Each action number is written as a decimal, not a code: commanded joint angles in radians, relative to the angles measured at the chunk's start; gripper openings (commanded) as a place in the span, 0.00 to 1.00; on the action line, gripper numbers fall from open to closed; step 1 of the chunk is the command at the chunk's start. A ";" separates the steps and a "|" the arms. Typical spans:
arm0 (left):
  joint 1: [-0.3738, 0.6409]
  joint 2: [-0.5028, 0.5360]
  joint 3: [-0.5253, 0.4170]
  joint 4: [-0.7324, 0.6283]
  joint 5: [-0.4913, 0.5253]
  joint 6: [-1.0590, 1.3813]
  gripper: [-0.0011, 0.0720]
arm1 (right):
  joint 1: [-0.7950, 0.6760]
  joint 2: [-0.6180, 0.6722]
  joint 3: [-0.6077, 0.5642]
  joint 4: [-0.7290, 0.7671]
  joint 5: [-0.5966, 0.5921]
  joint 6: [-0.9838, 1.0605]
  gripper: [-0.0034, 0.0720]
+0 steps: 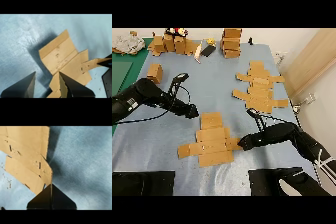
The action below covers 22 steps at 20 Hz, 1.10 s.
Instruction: Fold the box.
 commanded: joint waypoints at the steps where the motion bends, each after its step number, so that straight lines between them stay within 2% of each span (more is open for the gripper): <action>1: 0.028 -0.098 0.000 -0.097 -0.050 0.112 0.62 | 0.001 0.039 -0.008 0.000 -0.011 0.000 0.05; 7: 0.028 -0.246 0.000 -0.189 -0.106 0.218 0.62 | 0.001 0.040 -0.008 -0.005 -0.012 0.000 0.05; 13: 0.028 -0.325 0.000 -0.306 -0.162 0.339 0.62 | 0.001 0.040 -0.008 -0.011 -0.012 0.000 0.05; 17: 0.028 -0.340 0.000 -0.443 -0.200 0.480 0.62 | 0.001 0.039 -0.008 -0.014 -0.012 0.009 0.05; 22: 0.028 -0.340 0.000 -0.486 -0.246 0.568 0.62 | 0.001 0.039 -0.008 -0.019 -0.012 0.011 0.05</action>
